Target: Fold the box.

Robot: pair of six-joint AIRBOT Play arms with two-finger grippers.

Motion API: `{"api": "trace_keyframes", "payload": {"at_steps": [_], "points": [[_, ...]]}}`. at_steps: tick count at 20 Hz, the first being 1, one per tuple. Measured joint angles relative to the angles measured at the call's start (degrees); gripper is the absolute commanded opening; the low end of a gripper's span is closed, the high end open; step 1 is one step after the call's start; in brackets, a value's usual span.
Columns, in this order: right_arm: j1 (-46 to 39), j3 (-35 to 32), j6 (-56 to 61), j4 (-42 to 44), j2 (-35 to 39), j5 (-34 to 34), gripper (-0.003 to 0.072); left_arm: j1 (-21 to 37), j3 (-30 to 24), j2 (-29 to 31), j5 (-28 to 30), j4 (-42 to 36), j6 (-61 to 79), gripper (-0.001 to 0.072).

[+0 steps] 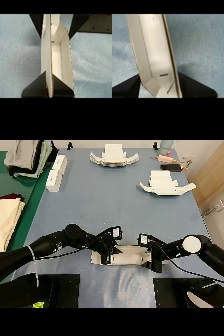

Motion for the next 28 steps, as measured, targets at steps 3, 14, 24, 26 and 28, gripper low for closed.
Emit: {"api": "trace_keyframes", "payload": {"at_steps": [3,14,24,26,28], "points": [[-0.46,0.00,-0.81,-0.74,2.14,0.33,0.0695,0.00,0.00,0.00,0.00,0.02,0.00,0.0016],[-1.62,-0.87,-8.76,1.92,-1.51,1.01,0.0698,0.00,0.00,0.00,0.00,0.00,0.00,0.0016],[-6.34,-5.73,-22.58,10.58,-2.75,-3.78,0.0697,0.00,0.00,0.00,0.00,0.00,0.00,0.0016],[-6.54,-6.19,-23.26,10.78,-3.43,-4.50,0.0697,0.00,0.00,0.00,0.00,0.00,0.02,0.0016],[-6.64,-6.49,-23.80,11.06,-4.04,-4.66,0.0693,0.00,0.00,0.00,0.00,0.00,0.02,0.0016]]}}
